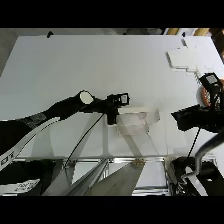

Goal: Fold the box and place the chain.

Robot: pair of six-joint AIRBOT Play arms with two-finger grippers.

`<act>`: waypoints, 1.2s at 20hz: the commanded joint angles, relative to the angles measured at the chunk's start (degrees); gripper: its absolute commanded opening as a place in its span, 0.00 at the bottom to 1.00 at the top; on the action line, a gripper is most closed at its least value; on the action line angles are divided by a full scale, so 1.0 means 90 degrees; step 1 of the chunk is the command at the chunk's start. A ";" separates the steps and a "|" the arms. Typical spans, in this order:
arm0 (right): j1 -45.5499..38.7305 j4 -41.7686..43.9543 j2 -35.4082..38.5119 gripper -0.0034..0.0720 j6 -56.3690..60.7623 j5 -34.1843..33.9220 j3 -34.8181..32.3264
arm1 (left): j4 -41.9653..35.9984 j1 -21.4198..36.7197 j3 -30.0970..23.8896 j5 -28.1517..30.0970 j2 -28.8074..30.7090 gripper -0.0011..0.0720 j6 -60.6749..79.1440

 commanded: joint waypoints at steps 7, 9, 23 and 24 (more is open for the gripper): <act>0.0005 0.0000 0.0000 0.45 -0.0005 -0.0015 -0.0002 | 0.0022 0.0002 -0.0005 -0.0546 -0.0078 0.02 0.0372; 0.0005 0.0000 0.0000 0.45 -0.0005 -0.0015 -0.0002 | 0.0022 0.0002 -0.0005 -0.0546 -0.0078 0.02 0.0369; 0.0005 0.0369 -0.0002 0.43 -0.1341 0.0223 -0.0102 | 0.0017 -0.0022 -0.0005 -0.0551 -0.0070 0.03 0.0352; 0.0046 0.0789 -0.0012 0.32 -0.1889 0.0165 -0.0206 | 0.0017 -0.0022 -0.0005 -0.0551 -0.0070 0.03 0.0352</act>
